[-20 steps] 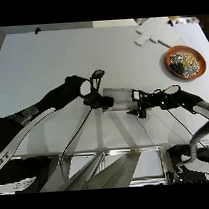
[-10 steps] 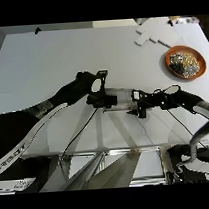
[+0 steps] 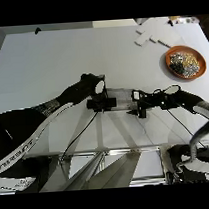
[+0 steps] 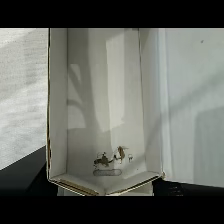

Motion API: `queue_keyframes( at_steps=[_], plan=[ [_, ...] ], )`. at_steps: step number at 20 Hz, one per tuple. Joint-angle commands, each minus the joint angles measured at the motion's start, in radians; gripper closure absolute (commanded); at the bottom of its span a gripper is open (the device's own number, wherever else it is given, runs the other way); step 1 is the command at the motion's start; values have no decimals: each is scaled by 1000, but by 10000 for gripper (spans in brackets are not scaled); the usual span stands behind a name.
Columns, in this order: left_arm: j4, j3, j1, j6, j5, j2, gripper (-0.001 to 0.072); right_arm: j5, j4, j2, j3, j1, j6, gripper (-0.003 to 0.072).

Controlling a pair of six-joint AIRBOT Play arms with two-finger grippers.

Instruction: Fold the box and place the chain.

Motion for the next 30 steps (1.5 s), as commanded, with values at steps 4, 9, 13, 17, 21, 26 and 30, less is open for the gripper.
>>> queue_keyframes(
  at_steps=[4, 9, 13, 17, 21, 26, 30],
  plan=[
    [-43, 1, 10, -23, 0, -4, 440, 0, 0, 0, 0, 0, 0, 257],
    [-60, 29, 30, 6, -7, -5, 443, 0, 0, 0, 0, 0, 0, 257],
    [-49, 67, 24, 8, -40, -29, 506, 0, 0, 0, 0, 0, 0, 257],
    [-16, 67, 3, 29, -113, -61, 607, 0, 0, 0, 0, 0, 0, 257],
    [-2, 67, -2, 29, -116, -61, 705, 0, 0, 0, 0, 0, 0, 257],
    [-2, 67, -5, 57, -111, -61, 358, 0, 0, 0, 0, 0, 0, 257],
    [2, 67, -5, 56, -103, -60, 459, 0, 0, 0, 0, 0, 0, 257]
  ],
)
